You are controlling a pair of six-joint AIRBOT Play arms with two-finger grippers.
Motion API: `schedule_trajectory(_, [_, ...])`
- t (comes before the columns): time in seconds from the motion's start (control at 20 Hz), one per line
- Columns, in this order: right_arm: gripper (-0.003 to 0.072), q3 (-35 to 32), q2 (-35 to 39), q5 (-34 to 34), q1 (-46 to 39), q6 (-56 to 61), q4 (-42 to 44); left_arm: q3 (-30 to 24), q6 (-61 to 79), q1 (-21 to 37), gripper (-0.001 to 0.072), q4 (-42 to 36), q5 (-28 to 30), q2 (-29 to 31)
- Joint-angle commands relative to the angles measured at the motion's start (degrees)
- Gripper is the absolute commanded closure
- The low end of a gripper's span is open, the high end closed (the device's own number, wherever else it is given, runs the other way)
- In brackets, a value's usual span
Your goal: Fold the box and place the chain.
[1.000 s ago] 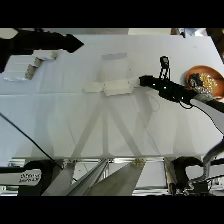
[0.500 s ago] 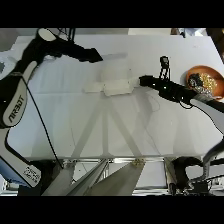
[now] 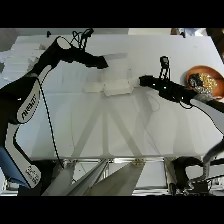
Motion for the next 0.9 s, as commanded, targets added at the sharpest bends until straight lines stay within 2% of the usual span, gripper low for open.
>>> schedule_trajectory(0.0, [0.0675,-0.02,0.04,0.02,0.00,0.00,0.02,0.07,-0.20,-0.50,0.0011,0.39,1.03,-0.48])
schedule_trajectory(0.15, [0.0675,0.00,0.04,0.02,0.00,0.00,0.02,0.07,2.93,-1.55,0.0021,0.48,0.74,-0.48])
schedule_trajectory(0.25, [0.0675,0.00,0.04,0.02,0.00,0.00,0.02,0.07,5.09,-2.40,0.0078,0.50,1.38,-0.48])
schedule_trajectory(0.45, [0.0675,-0.02,0.04,0.02,0.00,0.00,0.02,0.07,8.52,-3.54,0.0102,1.03,1.53,-0.48])
schedule_trajectory(0.5, [0.0675,0.00,0.04,0.02,0.00,0.00,0.02,0.07,9.99,-3.58,0.0136,1.05,1.05,-0.48])
schedule_trajectory(0.65, [0.0675,0.00,0.04,0.02,0.00,0.00,0.02,0.07,13.35,-3.65,0.0140,1.18,-0.63,-0.48])
schedule_trajectory(0.8, [0.0675,-0.02,0.04,0.02,0.00,0.00,0.02,0.07,14.25,-3.76,0.0159,6.64,-1.88,-0.48])
schedule_trajectory(0.85, [0.0675,0.00,0.04,0.02,0.00,0.00,0.02,0.07,14.32,-3.76,0.0242,8.02,-2.01,-0.48])
